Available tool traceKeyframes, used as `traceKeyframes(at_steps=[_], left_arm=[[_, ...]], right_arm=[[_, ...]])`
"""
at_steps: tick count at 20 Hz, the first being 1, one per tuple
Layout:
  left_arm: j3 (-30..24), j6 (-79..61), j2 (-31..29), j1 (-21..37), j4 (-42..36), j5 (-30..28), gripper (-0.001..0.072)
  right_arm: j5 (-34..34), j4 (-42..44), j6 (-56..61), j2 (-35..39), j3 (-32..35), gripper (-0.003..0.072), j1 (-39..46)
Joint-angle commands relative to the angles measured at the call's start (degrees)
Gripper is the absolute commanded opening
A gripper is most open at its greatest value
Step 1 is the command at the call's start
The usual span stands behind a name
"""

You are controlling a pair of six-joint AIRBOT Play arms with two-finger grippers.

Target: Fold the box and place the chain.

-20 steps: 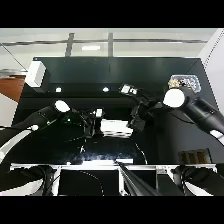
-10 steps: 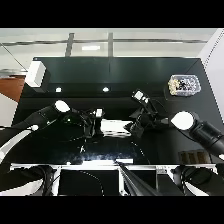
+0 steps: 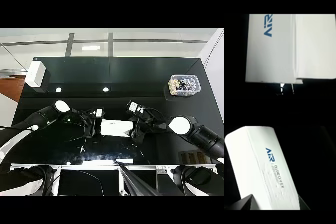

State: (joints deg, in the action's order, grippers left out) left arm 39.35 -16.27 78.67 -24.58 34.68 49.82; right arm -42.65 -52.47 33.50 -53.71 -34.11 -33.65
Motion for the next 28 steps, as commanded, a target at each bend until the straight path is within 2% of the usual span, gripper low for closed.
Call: traceKeyframes(at_steps=[1, 10, 18, 20, 25, 26, 27, 28], left_arm=[[0.0, 0.0, 0.0, 0.0, 0.0, -0.1, 0.0372], [0.0, 0.0, 0.0, 0.0, 0.0, -0.1, 0.0372], [0.0, 0.0, 0.0, 0.0, 0.0, -0.1, 0.0372], [0.0, 0.0, 0.0, 0.0, 0.0, -0.1, 0.0372], [0.0, 0.0, 0.0, 0.0, 0.0, -0.1, 0.0372], [0.0, 0.0, 0.0, 0.0, 0.0, -0.1, 0.0372], [0.0, 0.0, 0.0, 0.0, 0.0, -0.1, 0.0372], [0.0, 0.0, 0.0, 0.0, 0.0, -0.1, 0.0373]], right_arm=[[-0.6, 0.1, -4.6, -0.1, 0.0, 0.0720, -0.6], [-0.6, -2.6, -4.8, -1.4, 0.1, 0.0720, -1.5], [2.0, -2.7, -4.3, -3.3, 0.0, 0.0720, -1.5], [2.0, -2.6, -4.3, -3.3, 0.0, 0.0551, -1.5], [1.5, -2.7, -2.6, -3.3, -1.7, 0.0543, -1.5], [1.4, -2.8, -2.4, -3.3, -2.0, 0.0461, -1.5], [1.2, -3.2, -2.2, -3.3, -2.0, 0.0302, -1.5], [0.7, -3.7, -2.0, -3.3, -2.0, 0.0264, -1.5]])
